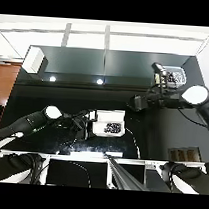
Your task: Fold the box and place the chain.
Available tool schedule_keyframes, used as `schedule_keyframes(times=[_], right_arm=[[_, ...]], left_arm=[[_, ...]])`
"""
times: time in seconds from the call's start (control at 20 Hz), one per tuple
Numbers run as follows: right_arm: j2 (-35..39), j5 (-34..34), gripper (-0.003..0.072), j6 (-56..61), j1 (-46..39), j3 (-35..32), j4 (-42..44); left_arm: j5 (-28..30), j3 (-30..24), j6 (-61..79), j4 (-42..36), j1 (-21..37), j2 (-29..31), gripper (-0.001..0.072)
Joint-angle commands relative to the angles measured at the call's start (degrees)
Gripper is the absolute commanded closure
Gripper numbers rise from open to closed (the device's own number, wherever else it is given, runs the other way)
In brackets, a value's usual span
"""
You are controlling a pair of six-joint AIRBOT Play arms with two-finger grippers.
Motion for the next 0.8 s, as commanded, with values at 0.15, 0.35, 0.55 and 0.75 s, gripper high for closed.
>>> schedule_keyframes(times=[0.15,0.35,0.55,0.75], right_arm=[[-6.4,3.8,0.0004,-33.4,1.1,0.0,7.6],[-6.4,9.7,0.0003,-48.1,1.1,-0.1,7.5],[-6.4,13.5,0.0004,-48.2,2.2,-2.2,7.4],[-6.4,9.8,0.0005,-50.9,7.1,-2.5,7.3]], left_arm=[[0.1,0.0,0.0,0.0,0.0,0.0,0.038],[0.1,0.0,0.0,0.0,0.0,0.0,0.0379],[0.1,0.0,0.0,0.0,0.0,0.0,0.0379],[0.1,0.0,0.0,0.0,0.0,0.0,0.0379]])
